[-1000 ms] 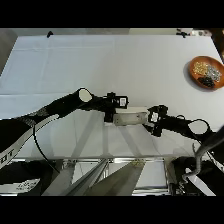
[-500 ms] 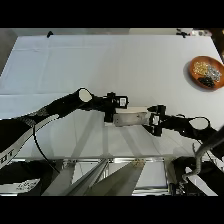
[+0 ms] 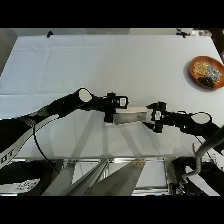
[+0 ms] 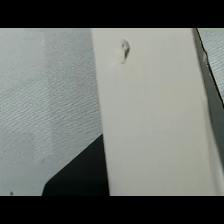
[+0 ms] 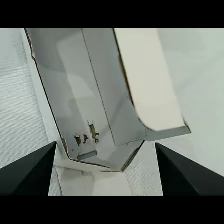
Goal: Fold the box and place the chain.
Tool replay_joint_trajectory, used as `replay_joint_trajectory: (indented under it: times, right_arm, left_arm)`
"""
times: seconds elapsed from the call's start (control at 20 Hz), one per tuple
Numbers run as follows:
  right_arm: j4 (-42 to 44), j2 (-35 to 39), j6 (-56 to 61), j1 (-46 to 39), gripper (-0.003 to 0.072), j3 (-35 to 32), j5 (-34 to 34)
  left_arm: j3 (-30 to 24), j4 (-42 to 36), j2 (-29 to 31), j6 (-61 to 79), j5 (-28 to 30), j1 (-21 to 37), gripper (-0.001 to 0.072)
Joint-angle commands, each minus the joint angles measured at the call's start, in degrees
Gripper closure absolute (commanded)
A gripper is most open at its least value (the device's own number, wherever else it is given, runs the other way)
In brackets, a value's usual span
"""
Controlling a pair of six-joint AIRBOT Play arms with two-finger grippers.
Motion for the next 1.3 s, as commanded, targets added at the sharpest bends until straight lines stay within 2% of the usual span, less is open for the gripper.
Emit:
replay_joint_trajectory:
  times: [0.0, 0.55, 1.05, 1.25]
  right_arm:
    - [0.33, -2.34, -2.82, -0.31, -0.0012, 1.36, 2.36]
    - [-0.44, -9.38, -5.90, -0.28, -0.0011, 2.58, 2.62]
    - [-0.68, -9.46, -5.81, -1.86, -0.0005, 2.67, 2.75]
    - [0.37, -10.12, -5.88, -2.97, -0.0005, 5.44, 4.85]
  left_arm:
    - [0.00, 0.00, -0.02, 0.02, 0.02, -0.02, 0.0697]
    - [0.00, 0.00, -0.02, 0.02, 0.02, -0.02, 0.0697]
    - [0.00, 0.00, -0.02, 0.02, 0.02, -0.02, 0.0697]
    - [0.00, 0.00, -0.02, 0.02, 0.04, -0.02, 0.0697]
